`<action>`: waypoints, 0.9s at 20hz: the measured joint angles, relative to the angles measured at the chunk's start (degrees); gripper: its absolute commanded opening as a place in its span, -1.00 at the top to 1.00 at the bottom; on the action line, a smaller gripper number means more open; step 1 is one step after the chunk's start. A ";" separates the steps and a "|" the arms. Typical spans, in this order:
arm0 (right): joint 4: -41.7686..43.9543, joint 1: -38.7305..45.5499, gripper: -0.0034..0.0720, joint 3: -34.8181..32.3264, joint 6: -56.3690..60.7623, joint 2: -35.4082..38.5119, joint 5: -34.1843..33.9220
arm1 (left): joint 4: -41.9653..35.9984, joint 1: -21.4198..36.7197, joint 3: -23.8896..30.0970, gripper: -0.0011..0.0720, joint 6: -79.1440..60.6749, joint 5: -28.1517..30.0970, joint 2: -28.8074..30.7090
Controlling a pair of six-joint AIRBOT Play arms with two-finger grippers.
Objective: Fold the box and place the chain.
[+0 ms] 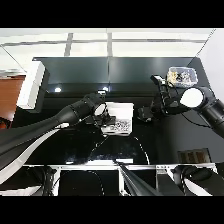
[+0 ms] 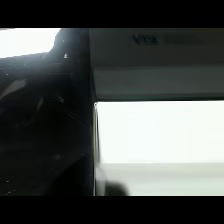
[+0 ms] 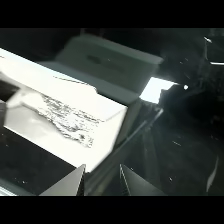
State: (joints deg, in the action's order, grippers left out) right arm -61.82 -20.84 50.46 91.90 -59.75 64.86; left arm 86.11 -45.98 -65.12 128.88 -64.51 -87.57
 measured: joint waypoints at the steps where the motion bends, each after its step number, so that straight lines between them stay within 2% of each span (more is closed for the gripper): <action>1: -0.13 0.20 0.21 0.00 -0.04 0.09 0.46 | -0.15 0.00 -0.28 -0.57 -0.42 -1.01 0.17; 5: -1.44 0.61 0.20 0.00 -0.17 0.26 1.46 | 0.85 -0.66 -1.22 -0.56 -7.89 -3.87 4.68; 8: -4.07 0.79 0.20 0.00 -0.35 0.28 2.25 | 4.85 -0.31 -0.63 -0.57 -14.64 -7.52 11.54; 10: -5.73 0.92 0.20 0.00 -0.35 0.28 2.54 | 8.28 2.01 1.57 -0.56 -19.02 -9.99 16.98; 12: -7.10 0.96 0.20 0.00 -0.37 0.28 2.16 | 8.85 6.19 5.57 -0.56 -23.54 -10.75 21.92; 15: -8.07 1.01 0.21 0.00 -0.37 0.28 0.35 | 6.71 16.41 14.12 -0.56 -28.30 -9.09 26.56; 18: -8.55 1.01 0.20 0.00 -0.37 0.28 -1.81 | -7.26 27.19 22.53 -0.57 -42.07 -4.68 27.50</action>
State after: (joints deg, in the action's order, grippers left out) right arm -70.37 -19.84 50.46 91.53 -59.46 63.05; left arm 78.85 -18.79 -42.59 86.80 -69.19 -60.07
